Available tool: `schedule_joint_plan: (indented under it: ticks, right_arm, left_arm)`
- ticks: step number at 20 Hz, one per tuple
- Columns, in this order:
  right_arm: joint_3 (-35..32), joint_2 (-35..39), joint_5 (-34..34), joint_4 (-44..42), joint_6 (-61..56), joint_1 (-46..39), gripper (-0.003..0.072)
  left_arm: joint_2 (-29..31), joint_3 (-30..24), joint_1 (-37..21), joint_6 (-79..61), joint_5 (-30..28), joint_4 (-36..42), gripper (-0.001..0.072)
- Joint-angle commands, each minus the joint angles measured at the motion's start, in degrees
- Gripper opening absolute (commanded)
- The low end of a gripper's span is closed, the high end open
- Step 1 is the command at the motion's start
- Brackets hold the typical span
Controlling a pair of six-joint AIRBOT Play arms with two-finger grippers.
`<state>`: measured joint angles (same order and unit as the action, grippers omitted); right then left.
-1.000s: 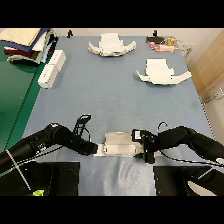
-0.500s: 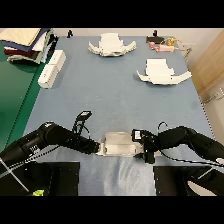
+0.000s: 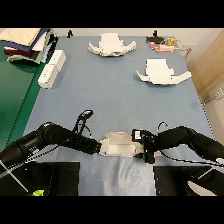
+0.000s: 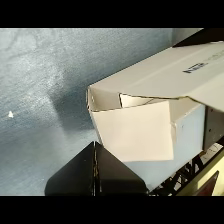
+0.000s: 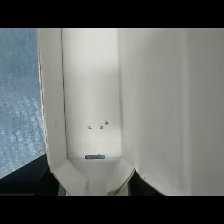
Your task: Fold the box.
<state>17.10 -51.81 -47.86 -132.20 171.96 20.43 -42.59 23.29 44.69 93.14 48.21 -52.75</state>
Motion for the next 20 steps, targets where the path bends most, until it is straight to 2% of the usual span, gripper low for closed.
schedule_joint_plan:
  ticks: [1, 7, 8, 9, 20]
  right_arm:
    - [0.0, 0.0, 0.0, 0.0, 0.0, 0.0, 0.0520]
    - [0.0, 0.0, 0.0, 0.0, 0.0, 0.0, 0.0520]
    - [0.0, 0.0, 0.0, 0.0, 0.0, 0.0, 0.0520]
    - [0.0, 0.0, 0.0, 0.0, 0.0, 0.0, 0.0520]
    - [0.0, 0.0, 0.0, 0.0, 0.0, 0.0, 0.0520]
  left_arm:
    - [0.0, 0.0, 0.0, -0.8, -0.3, 0.7, 0.0017]
    - [0.0, 0.0, 0.0, -2.3, -0.3, 0.6, 0.0023]
    - [0.0, 0.0, 0.0, -2.3, -0.3, 0.7, 0.0227]
    - [0.0, 0.0, 0.0, -2.1, -0.2, 0.7, 0.0480]
    - [0.0, 0.0, 0.0, -2.1, -0.4, 2.1, 0.0472]
